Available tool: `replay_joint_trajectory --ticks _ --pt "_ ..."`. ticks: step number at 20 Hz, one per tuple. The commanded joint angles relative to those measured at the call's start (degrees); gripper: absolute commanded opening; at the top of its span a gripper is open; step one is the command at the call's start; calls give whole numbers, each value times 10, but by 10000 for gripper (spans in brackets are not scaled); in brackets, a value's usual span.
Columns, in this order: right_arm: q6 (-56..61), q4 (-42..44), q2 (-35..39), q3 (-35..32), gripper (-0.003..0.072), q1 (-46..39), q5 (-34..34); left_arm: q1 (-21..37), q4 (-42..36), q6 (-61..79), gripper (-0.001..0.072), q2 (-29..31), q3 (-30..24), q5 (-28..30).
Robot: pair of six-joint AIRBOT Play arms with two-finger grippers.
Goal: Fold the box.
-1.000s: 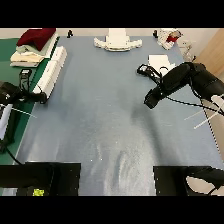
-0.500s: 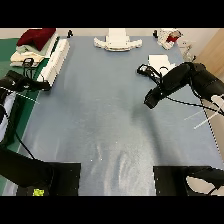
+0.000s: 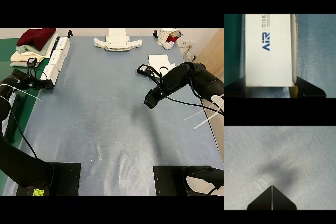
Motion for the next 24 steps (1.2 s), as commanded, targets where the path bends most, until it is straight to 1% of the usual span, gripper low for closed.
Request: replay_joint_trajectory --ticks 1,8,9,10,11,14,17,20,24 --pt "0 0 0 1 8 0 0 -3 0 0 446 -6 2 -6" --pt "0 0 0 1 7 0 0 -3 0 0 447 -6 2 -6" --pt "0 0 0 1 8 0 0 -3 0 0 456 -6 2 -8" --pt "0 0 0 1 8 0 0 -3 -1 0 619 -6 2 -8" --pt "0 0 0 1 8 0 0 -3 -2 -2 688 -6 2 -9" --pt "0 0 0 1 8 0 0 -2 -1 -2 689 -2 3 -15" --pt "0 0 0 1 8 0 0 6 7 -2 689 18 6 -45" --pt "0 0 0 1 8 0 0 25 7 -2 689 55 6 -99" --pt "0 0 0 1 8 0 0 42 7 -2 689 130 6 -205"
